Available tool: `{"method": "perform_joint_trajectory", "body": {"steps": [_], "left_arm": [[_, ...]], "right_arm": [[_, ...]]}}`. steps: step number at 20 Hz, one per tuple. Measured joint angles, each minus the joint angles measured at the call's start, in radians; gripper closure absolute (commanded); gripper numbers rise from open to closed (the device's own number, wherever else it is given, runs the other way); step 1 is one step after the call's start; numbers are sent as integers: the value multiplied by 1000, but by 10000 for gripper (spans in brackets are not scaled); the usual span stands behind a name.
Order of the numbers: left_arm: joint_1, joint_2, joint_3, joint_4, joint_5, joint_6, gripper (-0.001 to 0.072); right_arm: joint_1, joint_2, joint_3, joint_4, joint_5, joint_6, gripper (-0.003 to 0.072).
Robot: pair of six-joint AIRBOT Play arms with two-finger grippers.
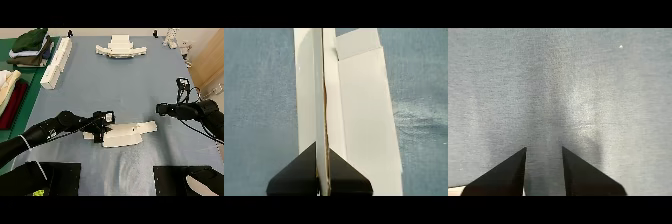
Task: Fold the box.
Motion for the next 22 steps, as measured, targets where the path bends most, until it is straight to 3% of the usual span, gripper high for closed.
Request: {"method": "perform_joint_trajectory", "body": {"steps": [5,10,15,22], "left_arm": [[102,14,93,16,-174,-11,698],[151,-59,149,16,-299,-11,697],[161,-153,195,16,-350,-5,697],[164,-185,210,17,-370,-5,696]], "right_arm": [[0,0,0,13,0,1,354],[0,0,0,18,0,1,354],[0,0,0,25,0,1,354],[0,0,0,37,-2,1,354]]}}
